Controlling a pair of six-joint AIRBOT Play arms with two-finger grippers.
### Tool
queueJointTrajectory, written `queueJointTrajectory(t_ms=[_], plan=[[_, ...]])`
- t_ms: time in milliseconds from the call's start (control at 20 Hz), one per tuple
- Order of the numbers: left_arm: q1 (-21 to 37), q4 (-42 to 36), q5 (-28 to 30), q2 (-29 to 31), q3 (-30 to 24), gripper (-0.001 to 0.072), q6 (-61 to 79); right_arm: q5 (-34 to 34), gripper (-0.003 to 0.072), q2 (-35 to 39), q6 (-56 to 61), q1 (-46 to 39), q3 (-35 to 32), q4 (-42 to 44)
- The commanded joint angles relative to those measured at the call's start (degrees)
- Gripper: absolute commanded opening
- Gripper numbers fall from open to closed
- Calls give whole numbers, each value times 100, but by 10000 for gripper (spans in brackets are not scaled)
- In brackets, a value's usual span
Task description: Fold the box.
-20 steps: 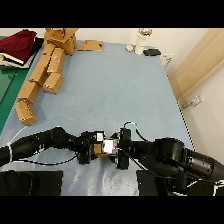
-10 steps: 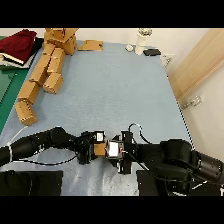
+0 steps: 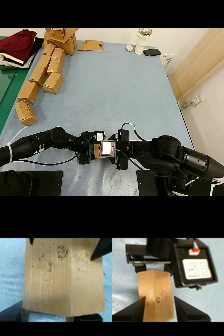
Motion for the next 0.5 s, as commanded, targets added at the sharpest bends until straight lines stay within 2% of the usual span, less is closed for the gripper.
queueJointTrajectory(t_ms=[0, 450], plan=[[4, 2, 2, 2, 7, 489, 0, 11, 526, -240, -269, -4, -2, 87], [4, 2, 2, 2, 7, 488, 0, -59, 525, -330, -286, 219, -101, 44]])
